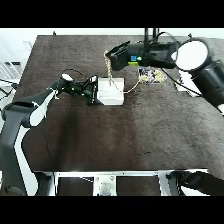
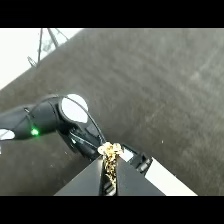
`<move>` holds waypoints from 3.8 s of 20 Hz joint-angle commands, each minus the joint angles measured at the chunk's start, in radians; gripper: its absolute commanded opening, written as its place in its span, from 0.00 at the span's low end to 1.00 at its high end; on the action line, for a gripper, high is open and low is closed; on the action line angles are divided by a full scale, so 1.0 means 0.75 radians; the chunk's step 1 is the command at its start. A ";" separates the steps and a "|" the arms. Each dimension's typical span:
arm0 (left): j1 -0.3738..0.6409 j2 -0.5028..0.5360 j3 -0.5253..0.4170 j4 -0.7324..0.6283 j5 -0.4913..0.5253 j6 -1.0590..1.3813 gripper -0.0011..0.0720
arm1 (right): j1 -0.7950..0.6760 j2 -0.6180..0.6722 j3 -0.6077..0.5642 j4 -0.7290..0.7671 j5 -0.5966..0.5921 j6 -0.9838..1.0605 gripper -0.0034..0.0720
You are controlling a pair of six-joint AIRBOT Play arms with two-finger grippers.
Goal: Fold the box and place the chain.
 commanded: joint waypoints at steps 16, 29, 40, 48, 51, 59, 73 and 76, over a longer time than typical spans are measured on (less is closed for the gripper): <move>0.001 -0.001 -0.001 0.001 0.001 0.000 0.42 | -0.138 -0.369 -0.343 -0.019 -0.263 -0.028 0.54; 0.001 -0.001 -0.001 0.001 0.001 0.000 0.42 | -0.629 -0.476 -0.400 0.063 -0.368 0.097 0.71; 0.001 -0.001 -0.001 0.001 0.001 0.000 0.42 | -0.567 -0.811 -0.071 0.393 -0.374 -0.098 0.06; 0.001 -0.001 -0.001 0.001 0.001 0.000 0.42 | -0.516 -0.288 -0.115 0.325 -0.090 -0.169 0.06; 0.001 -0.001 -0.001 0.001 0.001 0.000 0.42 | -0.438 -0.022 -0.114 0.267 -0.123 -0.179 0.06; 0.001 -0.001 -0.001 0.001 0.001 0.000 0.42 | -0.213 0.276 -0.114 0.191 -0.125 -0.178 0.06; 0.001 -0.001 -0.001 0.001 0.001 0.000 0.42 | 0.094 0.183 -0.196 0.206 -0.304 -0.102 0.06; 0.001 -0.001 -0.001 0.001 0.001 0.000 0.42 | 0.121 0.129 -0.197 0.205 -0.300 -0.092 0.06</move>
